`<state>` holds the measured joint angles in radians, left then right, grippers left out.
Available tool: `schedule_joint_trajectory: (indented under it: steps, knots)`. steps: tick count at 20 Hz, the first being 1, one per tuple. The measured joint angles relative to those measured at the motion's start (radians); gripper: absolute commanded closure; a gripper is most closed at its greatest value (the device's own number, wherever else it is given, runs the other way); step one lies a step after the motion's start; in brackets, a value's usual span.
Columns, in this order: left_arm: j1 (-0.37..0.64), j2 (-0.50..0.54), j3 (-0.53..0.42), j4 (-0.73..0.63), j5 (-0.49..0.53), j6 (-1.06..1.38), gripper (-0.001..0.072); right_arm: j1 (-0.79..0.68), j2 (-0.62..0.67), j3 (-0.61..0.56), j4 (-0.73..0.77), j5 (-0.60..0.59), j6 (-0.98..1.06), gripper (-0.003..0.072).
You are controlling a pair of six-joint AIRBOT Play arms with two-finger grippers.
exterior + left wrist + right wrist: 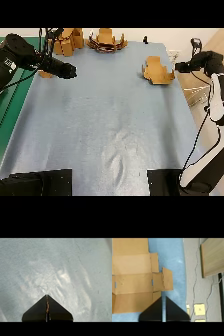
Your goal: Fold the box.
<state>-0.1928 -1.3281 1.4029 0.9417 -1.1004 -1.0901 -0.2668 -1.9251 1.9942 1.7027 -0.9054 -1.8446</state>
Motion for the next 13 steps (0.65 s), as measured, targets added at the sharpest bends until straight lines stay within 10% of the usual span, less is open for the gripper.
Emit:
schedule_joint_trajectory:
  steps: [13]
  knots:
    - [-0.001, 0.000, 0.000, -0.003, -0.002, 0.000, 0.0697, 0.061, 0.243, 0.020, 0.316, -0.364, -0.053, 0.0678]
